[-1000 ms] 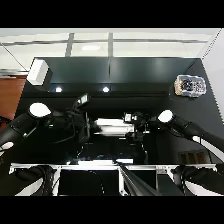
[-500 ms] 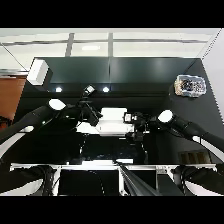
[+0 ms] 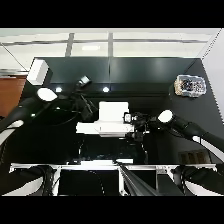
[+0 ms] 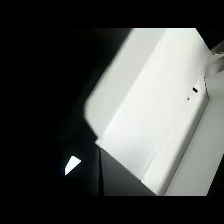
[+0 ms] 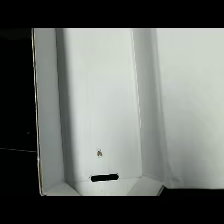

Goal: Fold the box and place the chain.

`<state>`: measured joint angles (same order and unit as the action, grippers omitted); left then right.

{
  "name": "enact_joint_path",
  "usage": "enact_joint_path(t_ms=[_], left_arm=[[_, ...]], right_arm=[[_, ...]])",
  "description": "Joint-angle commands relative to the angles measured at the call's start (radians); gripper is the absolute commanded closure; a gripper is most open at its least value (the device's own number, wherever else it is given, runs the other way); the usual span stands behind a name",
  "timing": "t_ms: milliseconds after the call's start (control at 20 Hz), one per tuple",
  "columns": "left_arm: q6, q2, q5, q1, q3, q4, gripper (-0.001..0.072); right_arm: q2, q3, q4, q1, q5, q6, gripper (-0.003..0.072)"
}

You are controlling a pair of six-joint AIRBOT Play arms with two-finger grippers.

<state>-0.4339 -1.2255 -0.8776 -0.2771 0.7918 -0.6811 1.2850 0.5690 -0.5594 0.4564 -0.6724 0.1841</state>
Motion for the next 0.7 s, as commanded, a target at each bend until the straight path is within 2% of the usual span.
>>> enact_joint_path(t_ms=[0, 100, 150, 200, 250, 400, 500, 650], left_arm=[[-0.028, 0.154, -0.106, 0.114, -0.058, -0.023, 0.0681], [0.216, 0.186, -0.243, 0.132, -0.146, -0.001, 0.0675], [0.350, 0.184, -0.285, 0.123, -0.184, -0.032, 0.0504], [0.439, 0.183, -0.269, 0.108, -0.217, -0.077, 0.0115], [0.453, 0.179, -0.198, 0.093, -0.243, -0.096, -0.0004], [0.518, 0.156, 0.032, 0.025, -0.281, -0.097, -0.0002], [0.594, 0.132, 0.097, -0.033, -0.274, -0.095, -0.0001], [0.595, 0.069, 0.109, -0.098, -0.256, -0.013, 0.0003]], right_arm=[[0.000, 0.000, 0.001, 0.001, 0.002, -0.001, 0.0260], [0.000, 0.000, 0.001, 0.001, 0.002, -0.001, 0.0260], [0.000, 0.000, 0.001, 0.001, 0.002, -0.001, 0.0260], [0.000, 0.000, 0.001, 0.001, 0.002, -0.001, 0.0260], [0.000, 0.000, 0.001, 0.001, 0.002, -0.001, 0.0260], [0.000, 0.000, 0.001, 0.001, 0.002, -0.001, 0.0259], [0.000, 0.000, 0.001, 0.001, 0.002, -0.001, 0.0260], [0.000, 0.000, 0.001, 0.001, 0.002, -0.001, 0.0260]])
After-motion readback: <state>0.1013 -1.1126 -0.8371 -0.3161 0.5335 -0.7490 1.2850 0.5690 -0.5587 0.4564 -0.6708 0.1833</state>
